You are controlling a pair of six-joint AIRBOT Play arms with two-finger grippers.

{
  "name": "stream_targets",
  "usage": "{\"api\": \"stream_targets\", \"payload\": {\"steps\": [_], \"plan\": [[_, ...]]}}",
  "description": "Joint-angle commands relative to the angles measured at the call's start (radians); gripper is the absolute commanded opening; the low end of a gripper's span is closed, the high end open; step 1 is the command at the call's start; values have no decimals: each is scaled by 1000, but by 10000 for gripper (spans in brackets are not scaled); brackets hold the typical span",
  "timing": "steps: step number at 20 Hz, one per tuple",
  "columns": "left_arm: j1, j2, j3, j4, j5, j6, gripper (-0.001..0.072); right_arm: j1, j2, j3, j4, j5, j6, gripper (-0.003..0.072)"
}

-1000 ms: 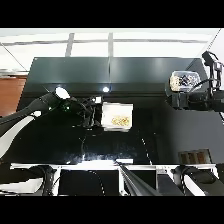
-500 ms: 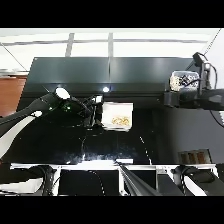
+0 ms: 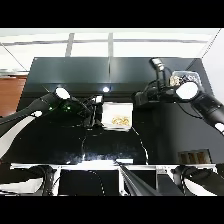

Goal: Fold the box and place the chain.

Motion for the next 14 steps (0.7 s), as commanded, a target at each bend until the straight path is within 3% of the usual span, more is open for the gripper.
{"api": "stream_targets", "payload": {"steps": [1,6,8,14], "plan": [[0,0,1,0,2,1,503,26,-13,22,0,86,-445,617],[0,0,1,0,2,0,503,70,-11,27,-5,188,-455,621],[0,0,1,0,2,0,503,91,-11,27,-4,216,-454,716],[0,0,1,-3,0,0,511,134,-46,26,-13,235,-458,711]]}}
